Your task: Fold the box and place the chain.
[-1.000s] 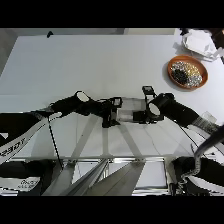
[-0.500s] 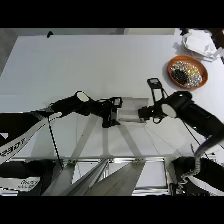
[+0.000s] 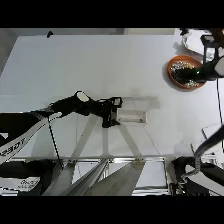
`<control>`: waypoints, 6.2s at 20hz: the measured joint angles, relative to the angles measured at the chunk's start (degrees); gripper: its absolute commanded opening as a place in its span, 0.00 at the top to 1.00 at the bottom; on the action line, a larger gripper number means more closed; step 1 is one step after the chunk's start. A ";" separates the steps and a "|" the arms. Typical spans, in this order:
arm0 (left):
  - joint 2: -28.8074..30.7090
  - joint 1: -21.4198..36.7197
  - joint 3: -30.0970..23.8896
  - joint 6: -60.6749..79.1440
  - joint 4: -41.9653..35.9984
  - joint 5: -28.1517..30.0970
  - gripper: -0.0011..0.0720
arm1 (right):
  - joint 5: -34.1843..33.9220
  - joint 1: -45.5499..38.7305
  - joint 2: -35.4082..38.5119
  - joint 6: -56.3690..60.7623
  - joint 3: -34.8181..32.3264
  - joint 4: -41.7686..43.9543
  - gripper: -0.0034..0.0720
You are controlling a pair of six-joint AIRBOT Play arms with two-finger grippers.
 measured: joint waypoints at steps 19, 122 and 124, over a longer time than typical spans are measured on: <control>0.00 0.00 0.00 -0.02 0.00 0.00 0.70 | -11.39 -9.29 -30.60 -3.87 12.35 -2.08 0.57; 0.00 0.00 0.00 -0.02 0.00 0.00 0.70 | -10.88 35.41 3.67 -4.44 -23.41 20.37 0.50; 0.00 0.00 0.00 0.00 0.02 0.00 0.70 | -9.60 35.41 3.78 -3.89 -23.30 19.76 0.50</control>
